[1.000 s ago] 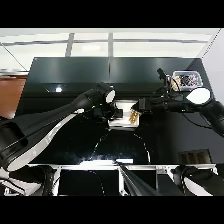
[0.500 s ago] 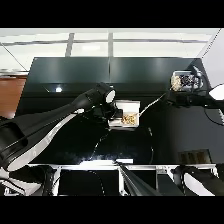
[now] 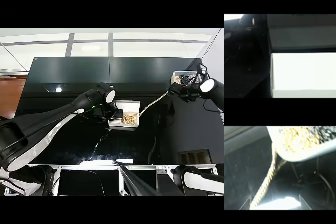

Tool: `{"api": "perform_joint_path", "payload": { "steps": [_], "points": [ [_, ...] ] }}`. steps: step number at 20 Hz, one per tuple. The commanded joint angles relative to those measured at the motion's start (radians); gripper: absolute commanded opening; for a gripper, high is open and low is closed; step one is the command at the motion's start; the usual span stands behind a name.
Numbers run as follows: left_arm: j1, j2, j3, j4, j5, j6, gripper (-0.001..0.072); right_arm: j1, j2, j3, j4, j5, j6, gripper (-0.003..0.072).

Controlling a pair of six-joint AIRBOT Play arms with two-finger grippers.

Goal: Fold the box and place the chain.

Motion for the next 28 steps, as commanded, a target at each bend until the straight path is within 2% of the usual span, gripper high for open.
{"api": "perform_joint_path", "payload": {
  "steps": [1,2,4,5,6,7,8,9,10,12,15,18,23,25,28],
  "points": [
    [0.000,0.000,0.000,0.000,-0.001,0.000,0.0028,0.000,-0.145,0.116,0.082,0.004,0.011,0.0696],
    [0.000,0.000,0.000,0.000,-0.001,0.000,0.0028,0.000,-0.168,0.131,0.100,0.005,0.012,0.0695],
    [0.000,0.000,0.000,0.000,-0.001,0.000,0.0028,0.000,-0.198,0.143,0.119,0.006,0.025,0.0553],
    [0.000,0.000,0.000,0.000,0.000,0.000,0.0028,0.000,-0.204,0.143,0.122,0.002,0.025,0.0552],
    [0.001,0.000,0.000,0.000,0.000,0.000,0.0028,0.000,-0.208,0.143,0.121,0.003,0.023,0.0444],
    [0.000,0.000,0.000,0.000,0.000,0.000,0.0028,0.000,-0.208,0.143,0.114,0.003,0.023,0.0417],
    [0.000,0.000,0.000,0.000,0.000,0.000,0.0028,-0.001,-0.208,0.143,0.109,-0.001,0.021,0.0250],
    [0.000,0.000,0.000,0.000,0.000,0.000,0.0028,-0.002,-0.208,0.144,0.110,-0.005,0.021,0.0162],
    [0.000,0.000,0.000,0.000,0.000,0.000,0.0028,-0.001,-0.208,0.144,0.111,-0.003,0.021,0.0033],
    [0.000,0.000,0.000,0.000,0.000,0.000,0.0028,-0.001,-0.201,0.153,0.114,0.035,0.020,0.0012],
    [0.000,0.000,0.000,0.000,0.000,0.000,0.0028,-0.001,-0.136,0.168,0.115,0.149,-0.112,0.0011],
    [0.000,0.000,0.000,0.000,0.005,0.000,0.0028,0.005,0.018,0.167,0.113,0.280,-0.287,0.0011],
    [0.000,0.000,0.000,0.000,0.010,0.000,0.0028,0.010,0.319,0.167,0.125,0.409,-0.335,0.0010],
    [0.000,0.000,0.000,0.000,0.010,0.000,0.0028,0.010,0.426,0.167,0.165,0.472,-0.343,0.0010],
    [0.000,0.000,0.000,0.000,0.002,0.000,0.0028,0.010,0.530,0.167,0.265,0.633,-0.383,0.0011]
  ]
}}
